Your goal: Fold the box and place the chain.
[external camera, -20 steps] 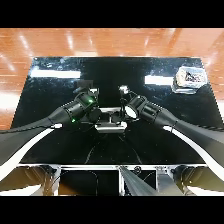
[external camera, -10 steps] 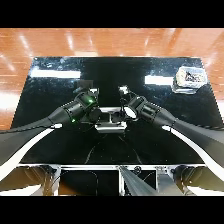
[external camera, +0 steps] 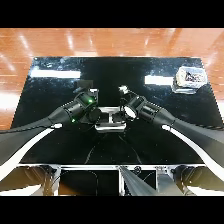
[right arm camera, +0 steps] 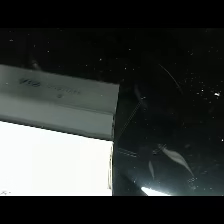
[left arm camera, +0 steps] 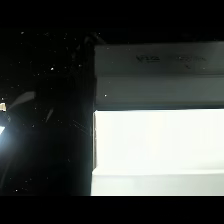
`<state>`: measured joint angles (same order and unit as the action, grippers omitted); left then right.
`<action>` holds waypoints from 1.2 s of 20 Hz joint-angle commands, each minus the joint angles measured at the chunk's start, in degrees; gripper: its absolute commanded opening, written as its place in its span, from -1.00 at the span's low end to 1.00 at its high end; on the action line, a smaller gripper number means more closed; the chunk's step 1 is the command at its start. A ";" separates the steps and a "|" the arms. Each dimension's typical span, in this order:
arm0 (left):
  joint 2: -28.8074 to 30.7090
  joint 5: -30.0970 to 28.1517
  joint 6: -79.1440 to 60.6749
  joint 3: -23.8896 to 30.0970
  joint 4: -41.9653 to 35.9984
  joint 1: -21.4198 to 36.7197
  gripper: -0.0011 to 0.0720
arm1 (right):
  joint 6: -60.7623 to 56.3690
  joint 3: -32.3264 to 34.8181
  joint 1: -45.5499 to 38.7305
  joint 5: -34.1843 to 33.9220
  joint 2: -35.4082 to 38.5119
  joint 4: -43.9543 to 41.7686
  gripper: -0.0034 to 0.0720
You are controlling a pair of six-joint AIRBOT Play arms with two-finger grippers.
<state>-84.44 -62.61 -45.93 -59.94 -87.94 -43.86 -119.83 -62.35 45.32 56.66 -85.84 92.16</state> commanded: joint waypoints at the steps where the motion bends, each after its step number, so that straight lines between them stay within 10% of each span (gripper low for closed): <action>1: -0.04 0.22 -0.13 -0.04 0.02 -0.02 -0.92 | 1.05 -0.02 0.04 -0.13 -0.02 -0.20 -0.87; 7: -0.04 0.33 -0.13 -0.04 0.02 -0.02 -0.92 | 1.68 -0.02 0.04 0.11 -0.02 -0.63 -0.86; 10: -0.04 0.28 -0.13 -0.04 0.02 -0.02 -0.92 | 1.64 -0.02 0.04 0.09 0.04 -2.16 0.31; 11: -0.04 0.31 -0.13 -0.04 0.02 -0.02 -0.92 | 1.64 -0.04 0.04 0.11 0.09 -2.29 0.40; 24: -0.04 0.28 -0.13 -0.04 0.07 0.00 -0.92 | 7.65 0.00 0.09 13.51 14.91 6.08 0.40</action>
<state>-84.47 -62.30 -46.11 -59.94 -87.94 -43.88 -115.35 -62.35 45.36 65.69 -75.81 96.73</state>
